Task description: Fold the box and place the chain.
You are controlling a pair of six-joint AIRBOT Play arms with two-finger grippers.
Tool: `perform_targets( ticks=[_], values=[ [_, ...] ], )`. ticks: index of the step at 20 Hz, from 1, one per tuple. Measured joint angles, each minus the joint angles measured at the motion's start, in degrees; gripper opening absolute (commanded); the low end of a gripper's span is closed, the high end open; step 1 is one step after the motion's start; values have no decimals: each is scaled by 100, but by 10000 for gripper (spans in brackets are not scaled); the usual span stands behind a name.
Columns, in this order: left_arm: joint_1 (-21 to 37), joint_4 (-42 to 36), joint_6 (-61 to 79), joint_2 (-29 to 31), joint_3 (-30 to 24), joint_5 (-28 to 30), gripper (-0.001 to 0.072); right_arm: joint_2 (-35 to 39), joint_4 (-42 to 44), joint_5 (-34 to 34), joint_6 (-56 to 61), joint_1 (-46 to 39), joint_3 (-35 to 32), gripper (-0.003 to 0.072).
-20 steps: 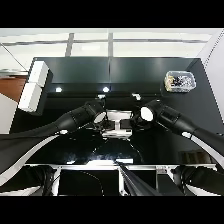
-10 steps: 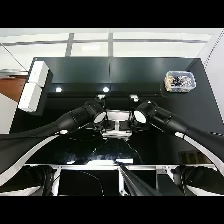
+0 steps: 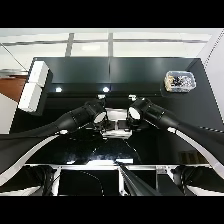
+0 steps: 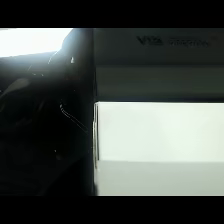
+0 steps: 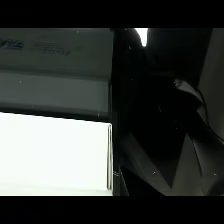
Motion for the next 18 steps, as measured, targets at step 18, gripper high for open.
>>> perform_targets(
  ticks=[18],
  values=[
    [0,-44,2,-2,0,7,32,-140,4,-118,107,0,22,148]
  ],
)
